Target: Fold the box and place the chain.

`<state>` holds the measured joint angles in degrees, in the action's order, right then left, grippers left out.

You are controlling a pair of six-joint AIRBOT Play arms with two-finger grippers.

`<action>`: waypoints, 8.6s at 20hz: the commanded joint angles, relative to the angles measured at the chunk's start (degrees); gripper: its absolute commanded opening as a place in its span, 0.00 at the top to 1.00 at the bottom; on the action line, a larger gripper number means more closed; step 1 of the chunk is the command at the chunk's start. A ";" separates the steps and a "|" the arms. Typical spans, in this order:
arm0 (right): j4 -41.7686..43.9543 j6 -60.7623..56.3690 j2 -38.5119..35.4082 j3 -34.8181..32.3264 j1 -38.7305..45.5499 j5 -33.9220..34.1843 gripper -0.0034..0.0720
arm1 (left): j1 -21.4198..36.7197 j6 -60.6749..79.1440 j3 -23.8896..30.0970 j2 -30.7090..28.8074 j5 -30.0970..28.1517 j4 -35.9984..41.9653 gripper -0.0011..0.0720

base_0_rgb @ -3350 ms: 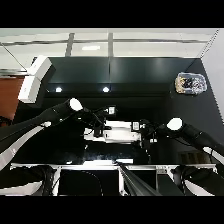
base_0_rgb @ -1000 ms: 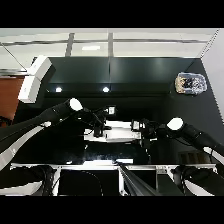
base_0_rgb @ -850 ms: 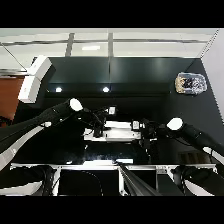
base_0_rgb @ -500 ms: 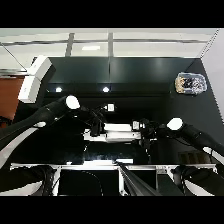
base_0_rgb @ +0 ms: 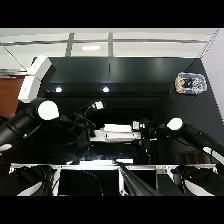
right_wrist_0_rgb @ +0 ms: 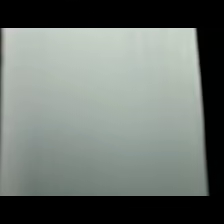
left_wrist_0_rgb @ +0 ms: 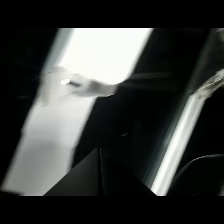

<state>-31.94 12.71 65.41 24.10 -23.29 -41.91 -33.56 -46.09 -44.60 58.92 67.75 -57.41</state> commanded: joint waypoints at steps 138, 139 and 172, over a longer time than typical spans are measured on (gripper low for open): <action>0.02 -0.02 0.00 0.04 -0.04 0.00 0.80 | 35.26 -30.32 21.64 -6.80 -12.13 8.85 0.95; 0.02 -0.02 0.00 0.04 -0.04 0.00 0.80 | 36.35 -28.17 21.64 -4.57 -7.78 12.11 0.95; 0.02 -0.02 0.00 0.04 -0.04 0.02 0.80 | 17.42 -14.25 9.18 15.10 -3.02 31.89 0.11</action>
<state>-31.92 12.69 65.41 24.10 -23.31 -41.89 -15.73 -58.85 -33.93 75.11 62.35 -25.65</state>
